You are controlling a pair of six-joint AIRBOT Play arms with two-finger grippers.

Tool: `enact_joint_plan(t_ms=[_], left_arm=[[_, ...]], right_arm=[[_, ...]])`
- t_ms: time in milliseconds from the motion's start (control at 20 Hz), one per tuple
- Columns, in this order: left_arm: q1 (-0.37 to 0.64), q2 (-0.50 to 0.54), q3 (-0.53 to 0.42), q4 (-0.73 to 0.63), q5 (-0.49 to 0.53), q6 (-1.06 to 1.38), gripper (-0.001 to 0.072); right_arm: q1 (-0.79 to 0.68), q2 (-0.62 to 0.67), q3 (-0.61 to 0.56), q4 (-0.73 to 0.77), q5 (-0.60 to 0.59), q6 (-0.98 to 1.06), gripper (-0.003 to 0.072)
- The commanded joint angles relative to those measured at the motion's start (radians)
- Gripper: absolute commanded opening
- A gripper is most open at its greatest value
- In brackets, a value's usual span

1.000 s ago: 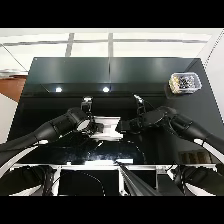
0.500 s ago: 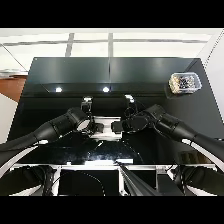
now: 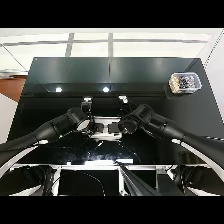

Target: Fold the box and place the chain.

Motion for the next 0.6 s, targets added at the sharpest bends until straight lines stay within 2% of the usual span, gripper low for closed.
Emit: enact_joint_plan(t_ms=[0,100,200,350,400,550], left_arm=[[0.000,-0.001,0.000,0.000,0.000,0.000,0.0034],[0.000,-0.001,0.000,0.000,0.000,0.000,0.0034],[0.001,-0.001,0.000,0.000,0.000,0.000,0.0034],[0.001,-0.001,0.000,0.000,0.000,0.000,0.0034],[0.001,-0.001,0.000,0.000,0.000,0.000,0.0034],[0.001,-0.001,0.000,0.000,0.000,0.000,0.0034]], right_arm=[[0.028,-0.029,0.032,-0.059,-0.056,0.079,0.0331],[0.028,-0.031,0.032,-0.061,-0.067,0.082,0.0337],[0.028,-0.032,0.033,-0.063,-0.082,0.082,0.0421],[0.028,-0.032,0.033,-0.063,-0.075,0.087,0.0419],[0.028,-0.033,0.034,-0.063,-0.072,0.094,0.0372],[0.043,-0.044,0.055,-0.061,-0.077,0.094,0.0362]])
